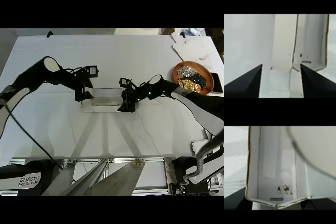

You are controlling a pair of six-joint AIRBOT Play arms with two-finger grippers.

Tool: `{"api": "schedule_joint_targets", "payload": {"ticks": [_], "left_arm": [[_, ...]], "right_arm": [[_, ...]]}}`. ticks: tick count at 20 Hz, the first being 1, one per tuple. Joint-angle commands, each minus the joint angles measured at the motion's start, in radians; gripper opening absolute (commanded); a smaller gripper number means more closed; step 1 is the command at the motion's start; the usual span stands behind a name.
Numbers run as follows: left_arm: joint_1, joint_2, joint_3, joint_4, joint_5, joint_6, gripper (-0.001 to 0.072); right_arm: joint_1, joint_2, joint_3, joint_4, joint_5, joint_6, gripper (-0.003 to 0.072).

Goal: Fold the box and place the chain.

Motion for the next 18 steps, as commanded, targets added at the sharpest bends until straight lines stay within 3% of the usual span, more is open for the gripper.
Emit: {"api": "schedule_joint_targets", "payload": {"ticks": [1,3,5,6,10,12,14,18], "left_arm": [[0.001,0.109,0.001,0.045,-0.028,-0.264,0.0530],[0.013,0.150,0.001,0.018,-0.092,-0.322,0.0430],[0.015,0.144,-0.001,0.008,-0.149,-0.323,0.0073],[0.009,0.132,-0.007,0.008,-0.185,-0.324,0.0010],[-0.036,0.059,-0.036,-0.009,-0.324,-0.331,0.0010],[-0.070,0.011,-0.040,-0.090,-0.318,-0.328,0.0011],[-0.097,-0.037,-0.040,-0.171,-0.245,-0.276,0.0011],[-0.100,-0.080,-0.040,-0.270,-0.009,-0.264,0.0010]], "right_arm": [[0.000,0.000,0.001,0.000,-0.001,0.000,0.0530],[0.000,0.000,0.001,0.000,-0.001,0.000,0.0530],[0.000,0.000,0.001,0.000,-0.001,0.000,0.0530],[0.000,0.000,0.001,0.000,-0.001,0.000,0.0530],[0.000,0.000,0.001,0.001,-0.001,0.000,0.0530],[0.000,0.000,0.001,0.001,-0.001,0.000,0.0530],[0.000,0.000,0.001,0.000,-0.001,0.000,0.0530],[0.000,0.000,0.001,0.000,-0.001,0.000,0.0530]]}}
